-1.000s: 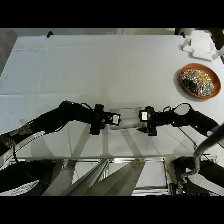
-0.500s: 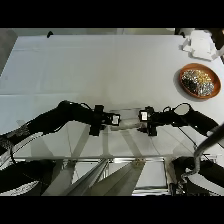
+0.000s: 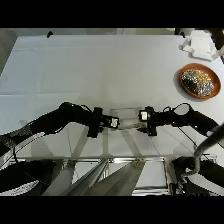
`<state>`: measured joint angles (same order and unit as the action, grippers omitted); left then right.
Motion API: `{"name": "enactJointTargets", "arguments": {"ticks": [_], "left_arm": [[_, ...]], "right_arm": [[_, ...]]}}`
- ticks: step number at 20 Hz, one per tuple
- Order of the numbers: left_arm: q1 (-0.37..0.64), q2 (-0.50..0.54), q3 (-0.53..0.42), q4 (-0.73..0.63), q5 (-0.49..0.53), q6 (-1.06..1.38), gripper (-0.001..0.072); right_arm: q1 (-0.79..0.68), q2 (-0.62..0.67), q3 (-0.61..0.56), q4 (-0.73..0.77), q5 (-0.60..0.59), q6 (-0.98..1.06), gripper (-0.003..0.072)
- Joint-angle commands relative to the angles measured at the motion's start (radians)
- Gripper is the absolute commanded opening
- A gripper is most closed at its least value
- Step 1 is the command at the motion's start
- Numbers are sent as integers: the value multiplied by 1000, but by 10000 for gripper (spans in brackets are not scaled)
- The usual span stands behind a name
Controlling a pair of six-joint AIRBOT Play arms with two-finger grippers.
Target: Fold the box and place the chain.
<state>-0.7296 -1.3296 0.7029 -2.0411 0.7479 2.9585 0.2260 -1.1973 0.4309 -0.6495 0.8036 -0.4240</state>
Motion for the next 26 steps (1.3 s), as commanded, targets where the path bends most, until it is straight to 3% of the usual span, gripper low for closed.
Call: {"name": "enactJointTargets", "arguments": {"ticks": [1,13,14,15,16,21,26], "left_arm": [[0,8,-10,13,-57,1,303],[-35,32,-10,-51,-139,0,268],[-41,32,-10,-56,-138,0,233],[-47,32,-10,-58,-138,0,148],[-51,32,-10,-62,-138,0,134],[-65,31,-10,-88,-139,1,133],[-81,30,-10,-105,-206,0,131]], "right_arm": [[-1,0,1,-2,0,-2,379],[-1,0,1,-1,0,-2,379],[-1,0,1,-2,0,-3,379],[-1,0,1,-1,0,-2,379],[-1,0,1,-2,0,-3,379],[-1,0,1,-2,0,-2,379],[-1,0,1,-2,0,-2,379]]}}
